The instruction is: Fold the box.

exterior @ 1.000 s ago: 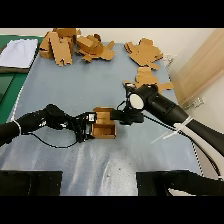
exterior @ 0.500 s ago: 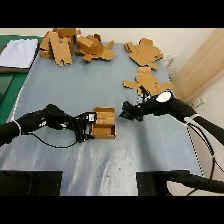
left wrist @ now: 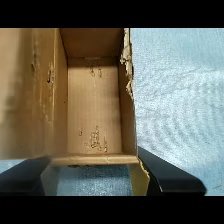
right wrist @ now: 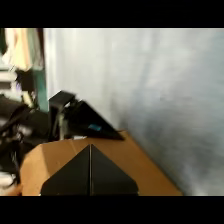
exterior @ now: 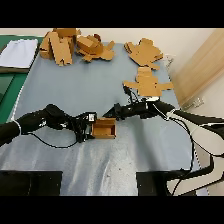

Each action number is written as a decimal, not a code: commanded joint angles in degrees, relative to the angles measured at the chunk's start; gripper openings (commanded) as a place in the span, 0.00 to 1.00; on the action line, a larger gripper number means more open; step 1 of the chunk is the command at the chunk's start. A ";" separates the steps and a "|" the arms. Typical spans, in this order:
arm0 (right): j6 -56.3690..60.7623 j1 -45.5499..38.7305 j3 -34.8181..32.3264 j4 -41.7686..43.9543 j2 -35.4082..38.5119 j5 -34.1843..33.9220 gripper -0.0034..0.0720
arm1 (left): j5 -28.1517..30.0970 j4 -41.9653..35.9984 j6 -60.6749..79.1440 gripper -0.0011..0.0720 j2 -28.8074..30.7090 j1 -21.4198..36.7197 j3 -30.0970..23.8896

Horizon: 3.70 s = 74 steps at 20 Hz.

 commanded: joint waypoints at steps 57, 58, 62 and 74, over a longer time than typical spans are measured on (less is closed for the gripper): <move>-36.26 22.51 -13.14 -40.92 33.86 -25.14 0.56 | 0.13 -0.02 -0.02 0.57 -0.04 0.00 0.04; -37.33 22.53 -13.16 -40.98 33.79 -25.90 0.58 | 0.15 -0.04 -0.02 0.57 -0.04 0.00 0.04; -37.92 22.53 -13.16 -44.02 33.42 -30.62 0.63 | 0.11 -0.04 -0.04 0.57 -0.04 0.00 0.04; -19.41 22.47 -13.05 -41.07 42.34 -23.91 0.74 | 0.11 -0.09 -0.04 0.57 -0.02 0.00 0.04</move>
